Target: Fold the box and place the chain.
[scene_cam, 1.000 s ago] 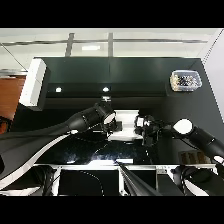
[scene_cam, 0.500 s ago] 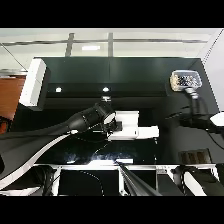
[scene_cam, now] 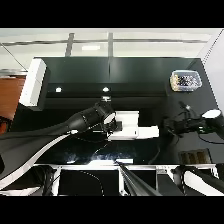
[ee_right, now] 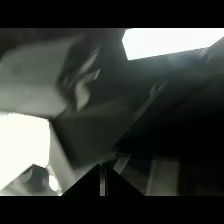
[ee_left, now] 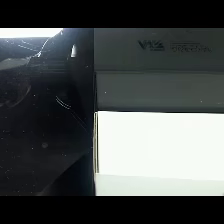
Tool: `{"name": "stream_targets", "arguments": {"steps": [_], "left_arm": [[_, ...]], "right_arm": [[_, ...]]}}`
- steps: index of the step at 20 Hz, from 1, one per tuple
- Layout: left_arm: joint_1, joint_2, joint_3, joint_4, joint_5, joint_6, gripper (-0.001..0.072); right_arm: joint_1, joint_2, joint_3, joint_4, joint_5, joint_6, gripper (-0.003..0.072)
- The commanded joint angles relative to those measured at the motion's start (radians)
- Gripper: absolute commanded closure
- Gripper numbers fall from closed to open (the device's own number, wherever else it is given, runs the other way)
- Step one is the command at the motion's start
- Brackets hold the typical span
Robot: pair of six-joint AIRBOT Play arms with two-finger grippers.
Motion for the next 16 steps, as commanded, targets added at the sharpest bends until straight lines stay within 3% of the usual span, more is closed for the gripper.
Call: {"name": "stream_targets", "arguments": {"steps": [1, 6, 7, 8, 9, 16], "left_arm": [[0.000, 0.000, 0.001, 0.000, 0.000, 0.000, 0.0676], [0.000, 0.000, 0.001, 0.000, 0.000, 0.000, 0.0676], [0.000, 0.000, 0.001, 0.000, 0.000, 0.000, 0.0676], [0.000, 0.000, 0.001, 0.000, 0.000, 0.000, 0.0676], [0.000, 0.000, 0.001, 0.000, 0.000, 0.000, 0.0676], [0.000, 0.000, 0.001, 0.000, 0.000, 0.000, 0.0676]], "right_arm": [[0.121, -0.067, 0.001, 0.060, 0.023, -0.029, 0.0639], [0.134, -0.066, 0.025, 0.182, 0.069, -0.172, 0.0613], [0.134, -0.063, 0.039, 0.216, 0.084, -0.193, 0.0439], [0.134, -0.062, 0.057, 0.243, 0.106, -0.206, 0.0159], [0.135, -0.062, 0.076, 0.258, 0.129, -0.213, 0.0029], [0.239, -0.062, 0.117, 0.261, 0.166, -0.186, 0.0043]]}}
